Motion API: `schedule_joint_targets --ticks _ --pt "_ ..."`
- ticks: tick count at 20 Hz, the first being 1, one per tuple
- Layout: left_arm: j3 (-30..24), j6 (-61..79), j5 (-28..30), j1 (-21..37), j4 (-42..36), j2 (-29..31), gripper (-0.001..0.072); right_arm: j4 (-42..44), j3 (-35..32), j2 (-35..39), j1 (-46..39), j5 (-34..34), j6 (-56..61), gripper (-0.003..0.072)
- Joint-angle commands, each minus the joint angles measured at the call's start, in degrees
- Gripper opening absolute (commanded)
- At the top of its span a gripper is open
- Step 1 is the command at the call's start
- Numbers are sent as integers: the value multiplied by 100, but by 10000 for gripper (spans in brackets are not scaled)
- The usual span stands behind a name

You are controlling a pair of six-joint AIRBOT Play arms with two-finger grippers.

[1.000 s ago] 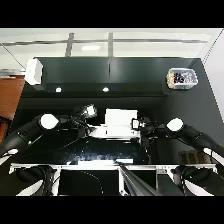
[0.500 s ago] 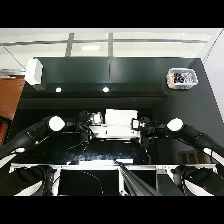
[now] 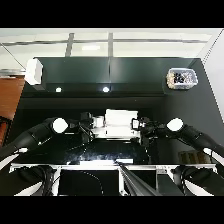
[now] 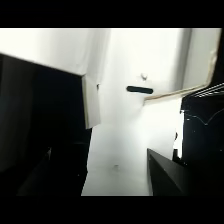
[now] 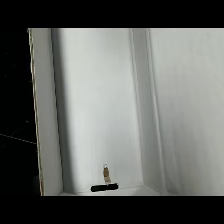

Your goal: Fold the box and place the chain.

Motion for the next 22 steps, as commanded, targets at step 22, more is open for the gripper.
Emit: schedule_joint_targets --ticks 22 --pt "175 0 -299 -234 -1239 -13 330 2 -2 4 2 2 2 534"
